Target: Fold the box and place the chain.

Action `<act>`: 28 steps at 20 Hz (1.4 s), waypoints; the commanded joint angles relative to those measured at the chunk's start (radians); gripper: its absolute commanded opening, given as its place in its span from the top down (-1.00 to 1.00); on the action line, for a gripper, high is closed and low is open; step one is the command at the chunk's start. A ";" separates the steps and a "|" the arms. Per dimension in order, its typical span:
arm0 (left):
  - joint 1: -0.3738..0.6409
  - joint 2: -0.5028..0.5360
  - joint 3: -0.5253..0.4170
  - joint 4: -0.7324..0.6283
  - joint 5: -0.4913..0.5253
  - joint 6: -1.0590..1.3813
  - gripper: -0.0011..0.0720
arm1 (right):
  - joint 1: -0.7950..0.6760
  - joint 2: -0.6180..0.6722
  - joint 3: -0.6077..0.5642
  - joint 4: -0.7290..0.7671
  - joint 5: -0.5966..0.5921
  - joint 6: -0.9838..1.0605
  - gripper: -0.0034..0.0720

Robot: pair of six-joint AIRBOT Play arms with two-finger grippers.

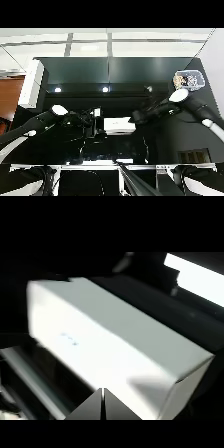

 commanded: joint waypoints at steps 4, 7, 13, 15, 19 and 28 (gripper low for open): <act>0.003 0.086 0.001 0.118 0.000 -0.116 -0.98 | -0.312 0.285 0.088 -0.095 0.320 0.010 0.86; 0.005 0.192 0.011 0.320 -0.022 -0.342 -0.98 | -0.399 0.403 0.087 -0.234 0.340 0.046 0.86; -0.095 0.219 0.165 0.320 -0.006 -0.563 -0.97 | -0.438 0.445 0.079 -0.253 0.285 0.074 0.86; -0.145 0.123 0.245 0.320 0.014 -0.660 -0.97 | -0.438 0.445 0.071 -0.254 0.246 0.084 0.86; -0.165 -0.051 0.348 0.294 -0.024 -0.687 -0.97 | -0.438 0.445 0.071 -0.254 0.251 0.084 0.86; -0.206 -0.107 0.356 0.304 -0.095 -0.683 -0.97 | -0.438 0.445 0.071 -0.254 0.209 0.083 0.86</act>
